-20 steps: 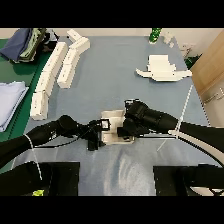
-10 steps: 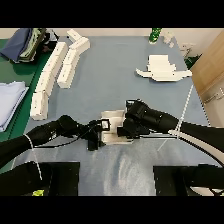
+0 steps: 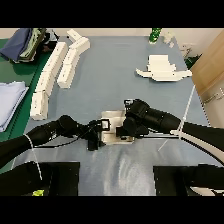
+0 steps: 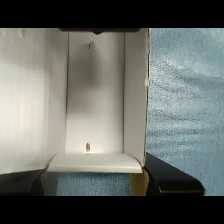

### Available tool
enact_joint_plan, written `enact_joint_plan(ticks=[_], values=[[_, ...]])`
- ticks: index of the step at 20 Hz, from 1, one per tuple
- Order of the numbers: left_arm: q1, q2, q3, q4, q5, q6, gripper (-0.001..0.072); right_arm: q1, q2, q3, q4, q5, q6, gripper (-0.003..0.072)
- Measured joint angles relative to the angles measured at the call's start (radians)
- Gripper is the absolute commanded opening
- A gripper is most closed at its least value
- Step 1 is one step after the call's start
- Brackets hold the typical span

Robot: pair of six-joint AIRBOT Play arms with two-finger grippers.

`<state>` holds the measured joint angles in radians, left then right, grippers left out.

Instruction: Fold the box.

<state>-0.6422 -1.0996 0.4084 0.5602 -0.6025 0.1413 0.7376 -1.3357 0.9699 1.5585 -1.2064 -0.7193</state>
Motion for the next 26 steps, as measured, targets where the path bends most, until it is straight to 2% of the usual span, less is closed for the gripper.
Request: enact_joint_plan(ticks=[3, 5, 6, 7, 10, 12, 14, 16, 18, 22, 26], values=[[0.000, 0.000, 0.000, 0.000, 0.000, 0.000, 0.0448, -0.004, 0.068, 0.019, -0.001, -0.039, -0.037, 0.0444], [0.000, 0.000, 0.000, 0.000, 0.000, 0.000, 0.0448, -0.018, 0.130, 0.030, -0.038, -0.082, -0.049, 0.0165], [0.000, 0.000, 0.000, 0.000, 0.000, 0.000, 0.0448, -0.033, 0.161, 0.034, -0.067, -0.110, -0.056, 0.0055], [0.000, 0.000, 0.000, 0.000, 0.000, 0.000, 0.0448, -0.052, 0.184, 0.036, -0.093, -0.133, -0.063, 0.0003], [0.000, 0.000, 0.000, 0.000, 0.000, 0.000, 0.0448, -0.175, 0.210, 0.039, -0.127, -0.164, -0.142, 0.0003], [0.000, 0.000, 0.000, 0.000, 0.000, 0.000, 0.0448, -0.304, 0.180, 0.039, -0.058, -0.148, -0.255, 0.0003], [0.000, 0.000, 0.000, 0.000, 0.000, 0.000, 0.0448, -0.451, 0.119, 0.040, 0.107, -0.099, -0.415, 0.0003], [0.000, 0.000, 0.000, 0.000, 0.000, 0.000, 0.0448, -0.594, 0.035, 0.042, 0.335, -0.068, -0.586, 0.0003], [0.000, 0.000, 0.000, 0.000, 0.000, -0.001, 0.0448, -0.706, -0.061, 0.051, 0.553, -0.077, -0.730, 0.0003], [0.000, 0.000, 0.000, 0.000, 0.000, -0.001, 0.0448, -0.794, -0.241, 0.114, 0.832, -0.219, -0.937, 0.0003], [0.000, 0.000, 0.000, 0.000, 0.000, -0.001, 0.0448, -0.761, -0.314, 0.173, 0.937, -0.370, -1.081, 0.0004]])
